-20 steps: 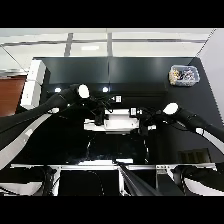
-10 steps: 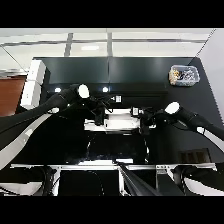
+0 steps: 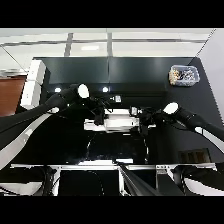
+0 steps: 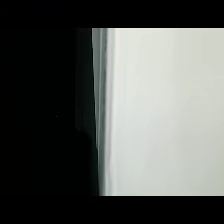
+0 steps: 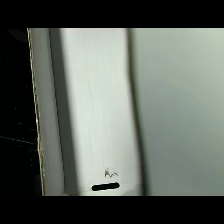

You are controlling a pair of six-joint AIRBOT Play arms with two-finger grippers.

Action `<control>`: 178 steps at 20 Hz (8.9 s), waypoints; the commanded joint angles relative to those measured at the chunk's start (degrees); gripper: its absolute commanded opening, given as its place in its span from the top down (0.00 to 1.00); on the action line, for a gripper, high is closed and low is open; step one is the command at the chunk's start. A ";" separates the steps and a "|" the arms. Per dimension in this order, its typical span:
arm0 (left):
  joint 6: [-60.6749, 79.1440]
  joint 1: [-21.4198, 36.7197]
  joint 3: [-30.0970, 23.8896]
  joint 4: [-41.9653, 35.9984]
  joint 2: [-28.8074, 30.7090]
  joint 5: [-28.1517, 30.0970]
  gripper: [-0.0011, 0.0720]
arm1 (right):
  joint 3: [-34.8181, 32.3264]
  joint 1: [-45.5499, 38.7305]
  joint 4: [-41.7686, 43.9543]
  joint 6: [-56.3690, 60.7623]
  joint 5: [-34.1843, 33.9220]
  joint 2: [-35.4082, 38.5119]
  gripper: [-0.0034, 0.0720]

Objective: Fold the box and place the chain.

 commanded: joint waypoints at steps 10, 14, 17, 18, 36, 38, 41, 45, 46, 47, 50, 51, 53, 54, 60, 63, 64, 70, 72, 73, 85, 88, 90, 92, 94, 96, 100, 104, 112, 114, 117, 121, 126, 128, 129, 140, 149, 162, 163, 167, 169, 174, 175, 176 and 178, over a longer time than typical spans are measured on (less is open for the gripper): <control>-17.55 3.26 0.04 10.78 8.61 -12.59 0.02 | -0.04 0.07 -0.15 0.37 -0.31 -0.02 0.32; -34.34 7.21 -0.07 11.43 12.13 -23.78 0.36 | -0.04 0.07 -0.15 0.37 -0.31 -0.02 0.32; -35.08 8.33 -2.38 0.98 12.24 -27.89 0.95 | -0.04 0.07 -0.15 0.39 -0.31 -0.02 0.32; -32.72 8.02 -4.48 -6.19 12.37 -25.51 0.95 | -0.04 0.07 -0.15 0.39 -0.31 -0.02 0.32; -34.71 4.76 -10.91 -10.69 6.88 13.66 0.95 | -0.04 0.07 -0.15 0.57 -0.55 -0.02 0.32; -34.67 4.76 -10.67 -10.69 5.66 11.67 0.95 | -0.04 0.07 -0.15 0.59 -0.55 -0.02 0.32; -34.60 5.62 -9.97 -9.53 7.10 13.33 0.95 | -0.04 0.07 -0.13 0.61 -0.55 -0.02 0.32; -35.43 9.03 -8.94 -4.61 17.27 10.43 0.95 | -0.04 0.07 -0.15 0.59 -0.55 -0.02 0.32; -35.41 9.97 -9.73 -2.99 20.28 8.57 0.95 | -0.04 0.07 -0.15 0.59 -0.55 -0.02 0.32; -35.01 10.93 -11.56 -2.25 23.47 7.19 0.95 | -0.04 0.07 -0.13 0.59 -0.55 -0.02 0.32; -14.27 11.69 -19.69 -4.42 31.45 2.62 0.95 | -0.04 0.07 -0.15 0.59 -0.55 -0.02 0.32; -4.72 11.10 -21.59 -3.41 32.22 0.09 0.95 | -0.04 0.07 -0.13 0.59 -0.55 -0.02 0.32; 6.38 10.10 -24.61 -3.13 31.74 1.77 0.44 | -0.04 0.07 -0.15 0.59 -0.55 -0.02 0.32; 10.08 9.29 -25.49 -3.13 31.06 4.48 0.00 | -0.04 0.07 -0.15 0.59 -0.55 -0.02 0.32; 11.39 3.10 -25.70 -6.12 22.25 20.50 0.02 | -0.04 0.07 -0.15 0.61 -0.57 -0.02 0.32; 11.43 0.76 -25.70 -9.94 19.87 21.27 0.05 | -0.04 0.07 -0.15 0.59 -0.57 -0.02 0.32; 11.45 0.48 -25.70 -10.99 19.76 21.14 0.09 | -0.04 0.07 -0.15 0.59 -0.57 -0.02 0.32; 11.45 0.46 -25.70 -13.97 19.76 21.16 0.66 | -0.04 0.07 -0.15 0.59 -0.57 -0.02 0.32; 11.43 0.44 -25.70 -15.76 19.76 21.88 0.66 | -0.04 0.07 -0.15 0.59 -0.57 -0.02 0.32; 11.43 0.44 -25.70 -17.25 19.74 21.92 0.66 | -0.04 0.07 -0.15 0.61 -0.57 -0.02 0.32; 14.88 -0.17 -25.68 -29.81 15.21 22.71 0.66 | -0.04 0.07 -0.15 0.59 -0.57 -0.02 0.32; 14.93 -0.22 -25.68 -28.02 15.21 22.58 0.81 | -0.04 0.07 -0.15 0.61 -0.57 -0.02 0.32; 16.11 -0.24 -25.68 -28.13 15.23 22.62 0.51 | -0.04 0.07 -0.15 0.61 -0.57 -0.02 0.32; 16.09 -0.22 -25.57 -26.95 15.23 22.38 0.51 | -0.04 0.07 -0.15 0.61 -0.57 -0.02 0.32; 15.89 -0.50 -25.33 -24.28 15.28 21.57 0.78 | -0.04 0.07 -0.13 0.61 -0.59 -0.02 0.32; 15.89 -0.90 -25.33 -24.35 15.30 21.59 0.43 | -0.04 0.07 -0.15 0.61 -0.59 -0.02 0.32; 14.95 -0.81 -25.33 -24.30 15.69 21.46 0.40 | -0.04 0.07 -0.15 0.61 -0.59 -0.02 0.32; 3.52 3.10 -23.98 -15.04 21.00 15.61 0.95 | -0.04 0.07 -0.15 0.61 -0.59 -0.02 0.32; -50.62 28.94 -24.11 6.71 29.79 -2.36 0.95 | -0.04 0.07 -0.15 0.61 -0.59 -0.02 0.32; -59.01 36.06 -25.51 -0.87 26.51 -8.55 0.95 | -0.04 0.07 -0.15 0.61 -0.59 -0.02 0.32; -51.89 40.83 -28.72 -18.10 19.56 -12.79 0.95 | -0.04 0.07 -0.15 0.61 -0.59 -0.02 0.32; -51.21 34.99 -28.61 -21.64 11.13 -6.86 0.95 | -0.04 0.07 -0.15 0.61 -0.59 -0.02 0.32; -38.84 24.26 -24.63 -28.74 6.56 -6.21 0.95 | -0.04 0.07 -0.15 0.61 -0.57 -0.02 0.32; -35.91 22.34 -21.64 -28.46 6.01 -8.81 0.94 | -0.04 0.07 -0.15 0.61 -0.57 -0.02 0.32; -35.50 21.77 -20.39 -28.46 6.01 -9.29 0.94 | -0.04 0.07 -0.15 0.61 -0.59 -0.02 0.32; -41.09 13.86 -15.15 -26.84 6.01 -4.70 0.12 | -0.04 0.07 -0.15 0.63 -0.59 -0.02 0.32; -72.89 2.78 -7.43 -1.05 6.01 0.17 0.14 | -0.04 0.07 -0.15 0.61 -0.61 -0.02 0.32; -96.02 -7.06 -2.73 19.76 5.66 -1.51 0.51 | -0.04 0.07 -0.15 0.63 -0.59 -0.02 0.32; -97.98 -7.98 -2.21 21.99 5.16 -2.51 0.51 | -0.04 0.07 -0.15 0.61 -0.61 -0.02 0.32; -100.50 -11.13 3.69 25.07 1.18 -7.56 0.51 | -0.04 0.07 -0.15 0.63 -0.59 -0.02 0.32; -101.83 -12.50 6.21 26.12 -0.33 -9.40 0.51 | -0.04 0.07 -0.15 0.61 -0.59 -0.02 0.32; -111.45 -12.98 6.49 26.93 -0.55 -8.70 0.51 | -0.04 0.07 -0.15 0.61 -0.59 -0.02 0.32; -112.41 -12.98 6.49 27.32 -0.55 -8.72 0.51 | -0.04 0.07 -0.15 0.61 -0.59 -0.02 0.32; -113.22 -12.98 6.49 27.47 -0.55 -8.72 0.58 | -0.04 0.07 -0.15 0.61 -0.59 -0.02 0.32; -113.61 -13.09 6.49 27.74 -0.66 -7.87 0.63 | -0.04 0.07 -0.15 0.61 -0.59 -0.02 0.32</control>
